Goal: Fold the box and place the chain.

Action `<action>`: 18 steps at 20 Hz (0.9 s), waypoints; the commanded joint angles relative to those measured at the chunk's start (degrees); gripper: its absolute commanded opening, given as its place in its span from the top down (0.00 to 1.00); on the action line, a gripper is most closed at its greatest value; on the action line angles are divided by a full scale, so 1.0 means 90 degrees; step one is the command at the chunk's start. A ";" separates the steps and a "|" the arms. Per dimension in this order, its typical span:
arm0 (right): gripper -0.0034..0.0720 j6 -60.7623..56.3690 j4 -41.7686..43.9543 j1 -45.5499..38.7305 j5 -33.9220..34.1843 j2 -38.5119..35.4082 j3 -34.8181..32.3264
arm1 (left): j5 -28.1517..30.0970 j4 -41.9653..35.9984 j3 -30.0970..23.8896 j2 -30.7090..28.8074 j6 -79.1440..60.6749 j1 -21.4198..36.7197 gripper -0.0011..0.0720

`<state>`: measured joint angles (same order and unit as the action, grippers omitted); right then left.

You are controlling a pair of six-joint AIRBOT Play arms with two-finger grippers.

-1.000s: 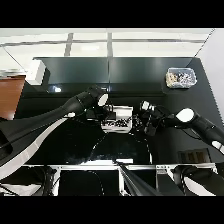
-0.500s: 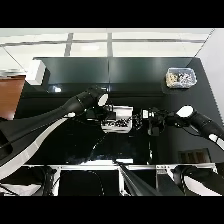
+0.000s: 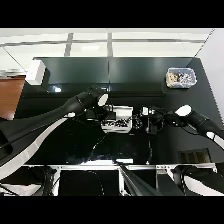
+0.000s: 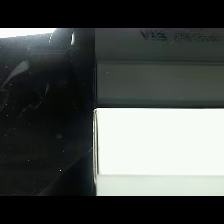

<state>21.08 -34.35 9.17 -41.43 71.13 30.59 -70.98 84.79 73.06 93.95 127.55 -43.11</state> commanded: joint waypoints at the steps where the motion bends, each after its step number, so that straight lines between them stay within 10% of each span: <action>1: 0.03 0.0022 0.0430 0.0046 0.0391 0.0066 0.0000 | 0.0000 0.0002 0.0002 0.0005 -0.0002 0.0007 0.95; 15: 0.07 -0.1515 0.0163 0.0185 0.0444 0.0075 0.0000 | 0.0000 0.0002 0.0002 0.0005 -0.0002 0.0007 0.95; 18: 0.81 -0.1513 -0.0015 0.0185 0.0078 0.0075 0.0000 | 0.0000 0.0000 0.0002 0.0005 -0.0002 0.0005 0.95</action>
<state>9.02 -32.10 10.76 -37.93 71.81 30.59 -70.98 84.79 73.06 93.95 127.55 -43.11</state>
